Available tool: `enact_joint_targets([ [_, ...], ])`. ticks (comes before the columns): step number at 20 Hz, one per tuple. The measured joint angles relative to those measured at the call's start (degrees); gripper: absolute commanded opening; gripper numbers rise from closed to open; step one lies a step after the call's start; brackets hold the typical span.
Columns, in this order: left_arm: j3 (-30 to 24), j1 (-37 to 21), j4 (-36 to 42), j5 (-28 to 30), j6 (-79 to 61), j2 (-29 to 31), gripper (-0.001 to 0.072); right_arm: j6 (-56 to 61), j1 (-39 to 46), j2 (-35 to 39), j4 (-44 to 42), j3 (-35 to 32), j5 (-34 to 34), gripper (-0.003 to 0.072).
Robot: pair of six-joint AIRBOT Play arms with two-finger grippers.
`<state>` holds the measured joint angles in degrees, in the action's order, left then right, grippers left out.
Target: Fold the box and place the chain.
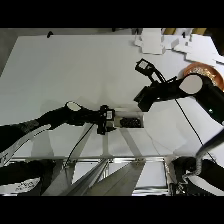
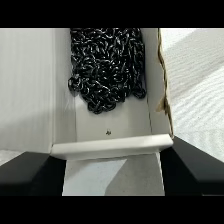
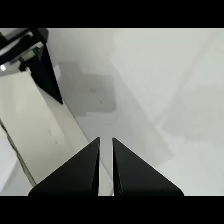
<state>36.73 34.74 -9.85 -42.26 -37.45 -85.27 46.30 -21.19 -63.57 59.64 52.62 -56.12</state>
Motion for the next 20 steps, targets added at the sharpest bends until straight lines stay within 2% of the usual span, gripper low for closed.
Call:
enact_joint_targets([
  [10, 0.0, 0.0, 0.0, 0.0, 0.0, 0.0, 0.0214, -5.6, -0.6, -1.3, 1.2, -0.3, -3.1, 0.0082],
  [20, 0.0, 0.0, 0.0, 0.0, 0.0, 0.0, 0.0214, -9.1, -8.5, -1.2, 3.0, -5.1, 1.8, 0.0083],
])
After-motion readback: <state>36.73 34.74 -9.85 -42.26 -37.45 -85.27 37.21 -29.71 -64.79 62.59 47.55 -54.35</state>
